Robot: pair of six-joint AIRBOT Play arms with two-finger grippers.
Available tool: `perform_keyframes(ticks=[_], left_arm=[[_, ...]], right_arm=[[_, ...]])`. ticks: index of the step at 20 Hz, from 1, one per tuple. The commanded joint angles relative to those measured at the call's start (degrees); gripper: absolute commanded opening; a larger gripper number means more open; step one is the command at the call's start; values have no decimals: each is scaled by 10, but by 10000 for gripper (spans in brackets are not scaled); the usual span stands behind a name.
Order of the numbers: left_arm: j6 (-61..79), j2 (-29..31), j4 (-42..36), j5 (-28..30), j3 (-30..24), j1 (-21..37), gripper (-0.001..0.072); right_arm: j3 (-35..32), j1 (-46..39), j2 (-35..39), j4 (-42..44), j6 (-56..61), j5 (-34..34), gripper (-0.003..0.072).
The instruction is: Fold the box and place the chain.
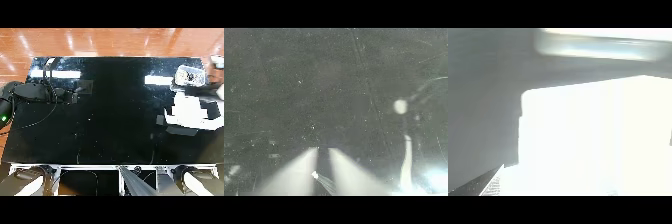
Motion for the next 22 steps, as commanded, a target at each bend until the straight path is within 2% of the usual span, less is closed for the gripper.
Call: perform_keyframes(ticks=[1,2,4,5,7,8,9,15,18,22], left_arm=[[-2,0,-1,0,0,0,629],[-2,0,-1,1,0,0,629],[-2,0,0,0,0,0,629],[-2,0,0,0,0,0,629],[-2,0,0,0,0,0,628],[1,0,2,1,0,0,628],[2,0,6,1,0,0,628],[1,0,4,1,0,1,628],[1,0,4,1,0,0,628],[1,0,3,1,0,0,628]], right_arm=[[25,-254,-6,8,-8,49,714],[36,-330,-18,79,-69,65,714],[74,-462,-73,237,-185,141,714],[103,-510,-117,282,-220,201,714],[163,-563,-208,298,-240,316,714],[192,-572,-254,301,-245,360,714],[212,-571,-289,306,-252,372,714],[313,-510,-435,313,-313,390,714],[328,-488,-473,349,-328,413,714],[328,-467,-482,340,-328,428,707]])
